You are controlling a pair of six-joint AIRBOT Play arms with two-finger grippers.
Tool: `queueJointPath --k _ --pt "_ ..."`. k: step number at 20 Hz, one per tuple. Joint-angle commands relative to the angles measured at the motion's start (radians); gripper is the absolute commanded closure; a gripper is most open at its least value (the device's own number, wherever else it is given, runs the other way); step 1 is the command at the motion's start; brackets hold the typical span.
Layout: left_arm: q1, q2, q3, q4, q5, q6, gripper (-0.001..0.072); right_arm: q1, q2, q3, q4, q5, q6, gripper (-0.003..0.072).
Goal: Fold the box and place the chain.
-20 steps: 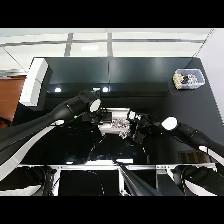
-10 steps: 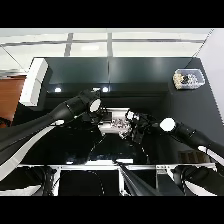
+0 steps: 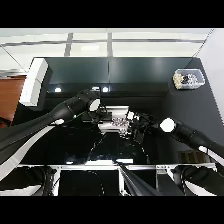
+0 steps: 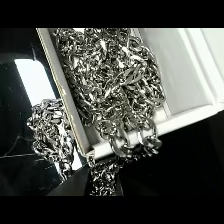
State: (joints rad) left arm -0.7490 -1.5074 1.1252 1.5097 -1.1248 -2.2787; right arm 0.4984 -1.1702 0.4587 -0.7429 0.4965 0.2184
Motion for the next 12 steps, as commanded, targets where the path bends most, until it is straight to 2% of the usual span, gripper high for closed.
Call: queueJointPath --k 1,3,4,12 --pt "-0.001 0.000 0.000 0.000 -0.002 0.001 0.0682 0.000 0.013 0.000 0.000 0.005 0.007 0.0571" --pt "-0.001 0.000 0.000 0.000 -0.002 0.001 0.0682 0.000 0.031 0.000 -0.014 0.005 0.013 0.0574" --pt "-0.001 0.000 0.000 0.000 -0.002 0.001 0.0683 0.000 0.044 0.000 -0.029 0.013 0.017 0.0676" --pt "-0.001 0.000 0.000 0.000 -0.002 0.001 0.0682 -0.079 0.207 0.000 -0.040 0.122 0.187 0.0678"
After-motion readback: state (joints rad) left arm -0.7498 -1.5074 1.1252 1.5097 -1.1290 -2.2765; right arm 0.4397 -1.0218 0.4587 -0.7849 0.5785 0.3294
